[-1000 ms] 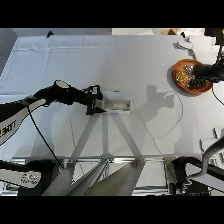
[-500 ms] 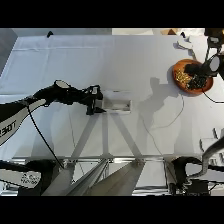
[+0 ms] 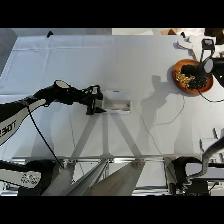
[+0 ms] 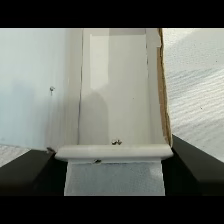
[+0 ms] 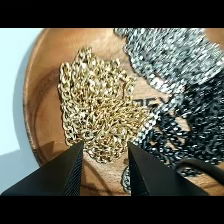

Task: Fold the box and place the chain.

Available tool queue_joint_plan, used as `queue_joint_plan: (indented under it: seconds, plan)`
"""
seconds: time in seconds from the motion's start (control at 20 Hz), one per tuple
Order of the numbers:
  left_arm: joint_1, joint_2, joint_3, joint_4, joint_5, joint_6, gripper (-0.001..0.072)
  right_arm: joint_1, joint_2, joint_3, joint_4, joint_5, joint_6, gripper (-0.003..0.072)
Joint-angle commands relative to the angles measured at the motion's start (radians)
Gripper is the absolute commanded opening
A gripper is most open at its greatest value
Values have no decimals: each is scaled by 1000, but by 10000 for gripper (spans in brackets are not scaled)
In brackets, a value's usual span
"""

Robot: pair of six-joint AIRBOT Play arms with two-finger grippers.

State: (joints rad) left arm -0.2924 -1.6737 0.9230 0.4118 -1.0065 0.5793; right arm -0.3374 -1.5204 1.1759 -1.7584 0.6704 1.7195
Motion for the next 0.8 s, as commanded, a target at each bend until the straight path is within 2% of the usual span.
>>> queue_joint_plan:
  seconds: [0.0, 0.05, 0.2, 0.35, 0.5, 0.75]
  plan:
    - [1, 0, 0, 0, 0, 0, 318, 0, -61, 1, 2, -2, -1, 284]
    - [1, 0, 0, 0, 0, 0, 318, 0, -79, 1, 2, -5, -1, 302]
    - [1, 0, 0, 0, 0, 0, 318, 0, -104, 10, 3, -50, -1, 301]
    - [1, 0, 0, 0, 0, 0, 318, 0, -135, 51, 2, -45, -1, 296]
    - [1, 0, 0, 0, 0, 0, 318, 0, -177, 98, 3, 23, -1, 295]
    - [1, 0, 0, 0, 0, 0, 318, 0, -219, 104, 6, 63, -1, 287]
